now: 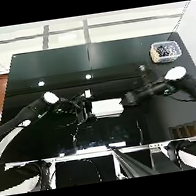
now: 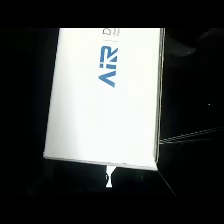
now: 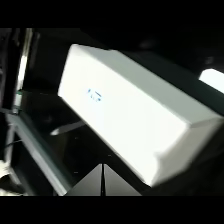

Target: Fold the box and place the chain.

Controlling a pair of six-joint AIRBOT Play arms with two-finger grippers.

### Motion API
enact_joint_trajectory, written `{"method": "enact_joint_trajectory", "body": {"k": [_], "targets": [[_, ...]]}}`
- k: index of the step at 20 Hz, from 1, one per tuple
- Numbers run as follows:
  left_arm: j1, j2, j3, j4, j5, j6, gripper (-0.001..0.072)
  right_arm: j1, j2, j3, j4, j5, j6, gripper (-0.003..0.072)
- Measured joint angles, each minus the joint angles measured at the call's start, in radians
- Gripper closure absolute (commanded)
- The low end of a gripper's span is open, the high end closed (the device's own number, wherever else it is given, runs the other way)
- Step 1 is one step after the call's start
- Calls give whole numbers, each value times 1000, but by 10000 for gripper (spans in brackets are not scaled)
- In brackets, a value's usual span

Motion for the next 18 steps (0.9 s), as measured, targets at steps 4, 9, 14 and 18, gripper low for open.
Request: {"method": "enact_joint_trajectory", "body": {"k": [4,9,14,18], "targets": [[0,53,1,18,-28,3,-6,-186,190,10,-278,75,92,676],[-16,141,17,21,-47,2,-2,-339,323,3,-463,150,146,676],[-121,79,152,-21,-27,-25,-1,-376,352,-18,-480,106,161,676],[-172,-60,283,-31,-24,-142,-2,-383,357,-26,-476,85,163,676]]}}
